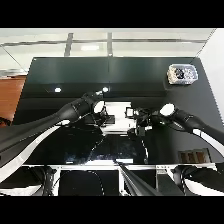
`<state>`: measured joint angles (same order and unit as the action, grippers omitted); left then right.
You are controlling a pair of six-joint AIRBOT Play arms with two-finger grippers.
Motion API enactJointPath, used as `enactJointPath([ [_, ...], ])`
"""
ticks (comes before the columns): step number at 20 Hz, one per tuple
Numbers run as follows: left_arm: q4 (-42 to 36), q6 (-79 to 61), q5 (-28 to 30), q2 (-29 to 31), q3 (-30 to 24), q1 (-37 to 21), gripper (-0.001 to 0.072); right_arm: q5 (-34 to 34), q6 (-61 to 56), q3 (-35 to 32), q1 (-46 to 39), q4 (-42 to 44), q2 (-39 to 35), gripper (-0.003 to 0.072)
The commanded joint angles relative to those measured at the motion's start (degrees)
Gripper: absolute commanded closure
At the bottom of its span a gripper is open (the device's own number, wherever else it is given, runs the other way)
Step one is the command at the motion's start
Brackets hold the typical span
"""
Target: Fold the box and place the chain.
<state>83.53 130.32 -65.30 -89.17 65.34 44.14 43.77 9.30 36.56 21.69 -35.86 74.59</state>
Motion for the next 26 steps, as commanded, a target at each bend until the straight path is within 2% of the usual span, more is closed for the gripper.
enactJointPath([
  [1, 0.07, -2.25, -0.5, 0.04, 0.15, -0.02, 0.0682, 3.3, -5.57, -0.02, -0.22, -8.09, -3.76, 0.0061],
  [3, 0.02, -2.25, -0.35, 0.02, 0.15, 0.02, 0.0682, 3.54, -7.19, -0.02, -0.22, -10.84, -5.51, 0.0061],
  [7, -0.07, -2.25, -0.28, 0.02, 0.15, 0.02, 0.0681, 3.52, -7.17, -0.02, -0.2, -10.71, -5.62, 0.0064],
  [9, -0.24, -2.49, -0.35, 0.02, 0.15, 0.02, 0.0681, 3.65, -7.17, -0.02, -0.13, -9.99, -5.57, 0.0275],
  [10, -0.22, -2.47, -0.33, 0.02, 0.15, 0.02, 0.0681, 3.76, -7.1, -0.02, -0.13, -8.9, -5.55, 0.0317],
  [11, -0.22, -2.47, -0.33, 0.02, 0.15, 0.0, 0.0681, 3.69, -7.1, -0.02, -0.02, -7.91, -5.53, 0.0483],
  [13, -0.22, -2.47, -0.31, 0.0, 0.15, 0.0, 0.0681, 3.39, -7.17, -0.02, -0.02, -5.62, -5.27, 0.0514],
  [14, -0.24, -2.47, -0.31, -0.04, 0.15, 0.0, 0.0681, 3.43, -7.17, -0.02, -0.02, -4.59, -5.18, 0.0558],
  [19, -0.24, -2.47, -0.31, -0.07, 0.15, 0.0, 0.0681, 3.39, -7.17, -0.04, -0.02, 6.64, -1.36, 0.0557],
  [26, -1.11, -2.45, -0.31, -0.07, 0.15, 0.0, 0.0681, 2.49, -7.65, -0.04, -0.04, 7.1, -0.33, 0.0558],
])
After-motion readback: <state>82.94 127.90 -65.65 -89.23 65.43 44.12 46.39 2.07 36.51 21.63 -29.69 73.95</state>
